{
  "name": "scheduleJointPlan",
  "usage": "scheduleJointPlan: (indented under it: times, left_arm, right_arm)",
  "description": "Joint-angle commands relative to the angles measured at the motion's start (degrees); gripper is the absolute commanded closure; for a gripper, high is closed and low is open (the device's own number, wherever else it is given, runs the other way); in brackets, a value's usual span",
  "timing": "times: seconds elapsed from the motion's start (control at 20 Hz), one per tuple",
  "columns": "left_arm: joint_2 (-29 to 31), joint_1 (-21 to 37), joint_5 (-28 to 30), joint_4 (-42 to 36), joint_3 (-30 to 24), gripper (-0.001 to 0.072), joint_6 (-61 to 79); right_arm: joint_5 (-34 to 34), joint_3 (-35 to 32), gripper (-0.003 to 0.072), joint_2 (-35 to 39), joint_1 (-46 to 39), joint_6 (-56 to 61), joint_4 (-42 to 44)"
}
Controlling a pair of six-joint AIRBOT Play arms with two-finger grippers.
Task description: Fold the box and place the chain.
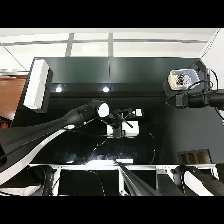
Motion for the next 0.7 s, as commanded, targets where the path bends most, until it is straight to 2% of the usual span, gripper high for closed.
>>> scheduleJointPlan:
  times: [0.0, 0.15, 0.3, 0.5, 0.65]
  left_arm:
    - [3.4, 1.1, -4.3, 9.1, 0.5, 0.0373, -12.3]
    - [9.7, 5.9, -9.1, 18.0, -0.3, 0.0373, -26.5]
    - [17.3, 15.2, -16.4, 25.8, -4.4, 0.0373, -38.7]
    - [28.7, 34.7, -21.7, 30.7, -16.0, 0.0373, -45.3]
    - [33.9, 54.2, -25.1, 31.4, -23.4, 0.0373, -54.8]
  right_arm:
    - [-0.4, 0.0, 0.0668, 0.0, 0.0, 1.2, -1.4]
    - [0.2, 0.0, 0.0669, 0.0, 0.0, 1.2, -1.4]
    - [0.2, 0.0, 0.0668, 0.0, 0.0, 1.2, -1.4]
    - [0.2, 0.0, 0.0669, 0.0, 0.0, 1.2, -1.4]
    - [-0.1, 0.0, 0.0668, 0.0, 0.0, 1.2, -1.4]
